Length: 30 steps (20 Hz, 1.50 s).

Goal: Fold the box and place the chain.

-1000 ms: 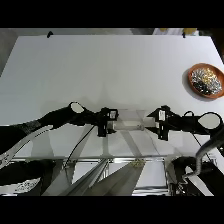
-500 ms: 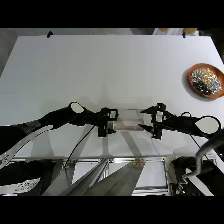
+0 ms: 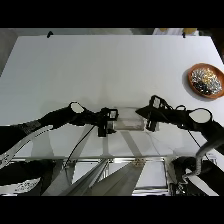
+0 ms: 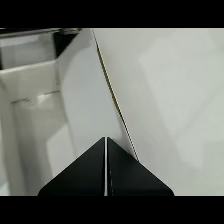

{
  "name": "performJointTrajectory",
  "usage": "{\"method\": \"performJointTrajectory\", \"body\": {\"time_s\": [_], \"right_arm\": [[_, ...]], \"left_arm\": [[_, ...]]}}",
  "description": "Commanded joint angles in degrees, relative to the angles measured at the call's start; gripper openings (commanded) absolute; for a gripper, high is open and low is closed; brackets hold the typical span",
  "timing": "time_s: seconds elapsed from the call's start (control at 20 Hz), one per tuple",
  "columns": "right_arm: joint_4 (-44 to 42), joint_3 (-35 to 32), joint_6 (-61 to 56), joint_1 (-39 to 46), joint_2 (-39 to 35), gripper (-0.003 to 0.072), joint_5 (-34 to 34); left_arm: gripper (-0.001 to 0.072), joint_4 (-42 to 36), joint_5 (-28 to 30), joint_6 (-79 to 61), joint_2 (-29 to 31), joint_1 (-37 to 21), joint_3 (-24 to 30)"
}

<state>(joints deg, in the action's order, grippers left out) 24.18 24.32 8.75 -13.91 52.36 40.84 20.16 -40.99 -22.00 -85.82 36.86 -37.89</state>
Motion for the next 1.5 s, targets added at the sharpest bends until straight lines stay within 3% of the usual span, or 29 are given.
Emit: {"method": "performJointTrajectory", "body": {"time_s": [0.0, 0.15, 0.25, 0.35, 0.5, 0.6, 0.75, 0.9, 1.0, 1.05, 1.1, 1.15, 1.3, 1.45], "right_arm": [[-2.1, 5.0, -4.0, -0.1, 9.9, 0.0017, -3.0], [5.0, 5.6, -9.6, -0.1, 14.9, 0.0017, -2.1], [12.6, 5.6, -14.8, -0.1, 15.4, 0.0017, -1.2], [14.8, 5.6, -17.0, -0.1, 15.3, 0.0018, 0.0], [16.3, 6.9, -21.7, -0.1, 11.7, 0.0018, 1.9], [23.3, 9.7, -25.1, 0.1, 7.3, 0.0018, 3.8], [30.4, 11.5, -24.3, 2.9, 1.9, 0.0016, 12.0], [35.0, 11.3, -15.6, 4.4, 1.0, 0.0016, 21.9], [35.8, 10.1, -9.2, 4.4, 1.0, 0.0021, 24.0], [35.5, 8.9, -6.7, 4.4, 1.1, 0.0069, 23.9], [34.8, 7.4, -5.2, 4.4, 1.2, 0.0207, 23.2], [33.4, 5.9, -4.1, 4.4, 1.4, 0.0218, 22.3], [26.5, 2.1, 1.9, 4.4, 2.0, 0.0114, 18.8], [24.5, 1.7, 5.2, 4.3, 3.7, 0.0095, 17.9]], "left_arm": [[0.0275, 0.0, 0.0, 0.0, 0.0, -0.1, 0.0], [0.0275, 0.0, 0.0, 0.0, 0.0, -0.1, 0.0], [0.0275, 0.0, 0.0, 0.0, 0.0, -0.1, 0.0], [0.0275, 0.0, 0.0, 0.0, 0.0, -0.1, 0.0], [0.0275, 0.0, 0.0, 0.0, 0.0, -0.1, 0.0], [0.0275, 0.0, 0.0, 0.0, 0.0, -0.1, 0.0], [0.0275, 0.0, 0.0, 0.0, 0.0, -0.1, 0.0], [0.0275, 0.0, 0.0, 0.0, 0.0, -0.1, 0.0], [0.0275, 0.0, 0.0, 0.0, 0.0, -0.1, 0.0], [0.0275, 0.0, 0.0, 0.0, 0.0, -0.1, 0.0], [0.0275, 0.0, 0.0, 0.0, 0.0, 0.0, 0.0], [0.0275, 0.0, 0.0, 0.0, 0.0, -0.1, 0.0], [0.0275, 0.0, 0.0, 0.0, 0.0, -0.1, 0.0], [0.0275, 0.0, 0.0, 0.0, 0.0, -0.1, 0.0]]}}
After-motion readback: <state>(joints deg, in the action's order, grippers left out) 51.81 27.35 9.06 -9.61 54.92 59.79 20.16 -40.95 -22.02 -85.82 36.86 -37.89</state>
